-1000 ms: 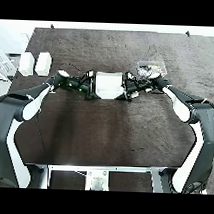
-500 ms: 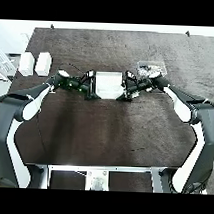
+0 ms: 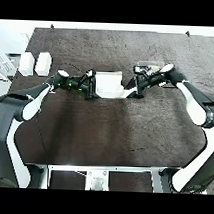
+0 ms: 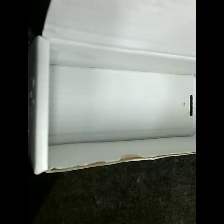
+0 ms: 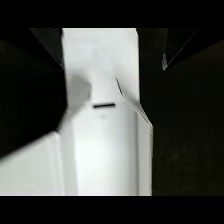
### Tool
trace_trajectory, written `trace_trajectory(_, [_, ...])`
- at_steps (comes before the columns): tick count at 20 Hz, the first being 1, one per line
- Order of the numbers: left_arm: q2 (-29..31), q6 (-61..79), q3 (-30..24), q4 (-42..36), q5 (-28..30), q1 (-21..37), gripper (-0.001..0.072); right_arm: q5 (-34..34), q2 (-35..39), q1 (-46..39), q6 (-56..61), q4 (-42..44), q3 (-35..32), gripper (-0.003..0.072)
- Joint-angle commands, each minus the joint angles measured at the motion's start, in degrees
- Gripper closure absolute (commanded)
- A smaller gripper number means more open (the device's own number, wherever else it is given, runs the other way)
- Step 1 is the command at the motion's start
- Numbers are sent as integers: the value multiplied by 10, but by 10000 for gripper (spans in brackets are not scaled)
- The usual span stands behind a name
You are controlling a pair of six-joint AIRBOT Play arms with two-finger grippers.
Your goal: Fold the box and place the chain.
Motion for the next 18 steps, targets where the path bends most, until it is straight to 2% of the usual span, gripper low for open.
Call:
trace_trajectory(1, [0, 2, 0, 2, -5, 0, 180, 9, 43, -35, 28, -4, 0, -34])
trace_trajectory(2, [0, 2, 0, 2, -5, 0, 180, 18, 53, -40, 28, 22, 0, -34])
trace_trajectory(3, [0, 1, 0, 2, -5, 0, 180, 33, 58, -40, 27, 51, 0, 50])
trace_trajectory(5, [0, 1, 0, 2, -5, 0, 180, 75, 57, -31, 27, 116, -1, 669])
trace_trajectory(9, [0, 1, 0, 2, -5, 0, 180, 58, 56, 16, 27, 198, -18, 678])
trace_trajectory(14, [0, 0, 0, 2, -6, 0, 180, -100, 40, 66, 56, 195, -17, 678])
trace_trajectory(18, [0, 0, 0, 2, -6, 0, 180, -145, 14, 73, 90, 174, -12, 678])
